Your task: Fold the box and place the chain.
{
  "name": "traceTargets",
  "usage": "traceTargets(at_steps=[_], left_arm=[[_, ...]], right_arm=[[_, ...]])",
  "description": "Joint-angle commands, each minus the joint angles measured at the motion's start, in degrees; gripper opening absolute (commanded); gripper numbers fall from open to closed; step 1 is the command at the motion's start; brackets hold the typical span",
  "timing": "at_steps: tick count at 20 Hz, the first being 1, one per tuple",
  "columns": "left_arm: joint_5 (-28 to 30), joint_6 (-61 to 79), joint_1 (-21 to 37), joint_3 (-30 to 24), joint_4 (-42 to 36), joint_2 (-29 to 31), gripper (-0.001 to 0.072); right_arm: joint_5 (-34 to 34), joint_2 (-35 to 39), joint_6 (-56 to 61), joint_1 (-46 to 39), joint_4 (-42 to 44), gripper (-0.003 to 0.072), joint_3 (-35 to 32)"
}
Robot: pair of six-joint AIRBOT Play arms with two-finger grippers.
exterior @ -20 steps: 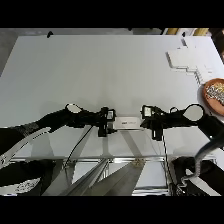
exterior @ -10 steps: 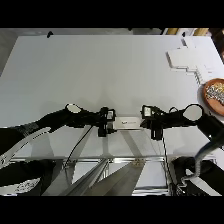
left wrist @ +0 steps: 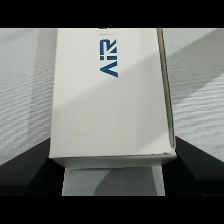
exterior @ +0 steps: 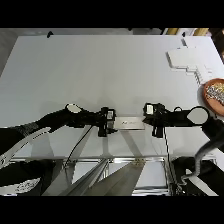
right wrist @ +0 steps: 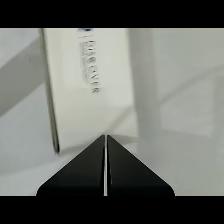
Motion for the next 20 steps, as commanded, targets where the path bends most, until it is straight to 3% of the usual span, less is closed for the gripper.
traceTargets(at_steps=[1, 4, 7, 11, 14, 20], left_arm=[[0.13, 0.02, 0.04, 0.04, 0.17, 0.02, 0.0029], [0.15, 0.02, 0.04, 0.04, 0.17, 0.02, 0.0029], [0.17, 0.02, 0.04, 0.04, 0.17, 0.02, 0.0029], [0.15, 0.02, 0.04, 0.04, 0.17, 0.02, 0.0029], [0.15, 0.02, 0.04, 0.04, 0.17, 0.02, 0.0029], [0.13, 0.02, 0.04, 0.04, 0.15, 0.02, 0.0029]], right_arm=[[0.79, 2.60, 1.62, 0.00, 0.46, 0.0016, 0.31], [1.36, 2.56, 1.40, 0.00, 2.43, 0.0016, 0.26], [-0.52, 2.27, 5.27, 0.00, -2.97, 0.0016, 0.26], [-8.96, 0.20, 39.52, -5.79, -22.12, 0.0016, 0.26], [-8.68, -1.31, 54.53, -11.74, -31.10, 0.0016, 0.26], [-5.75, -1.46, 55.58, -16.26, -31.98, 0.0017, 0.17]])
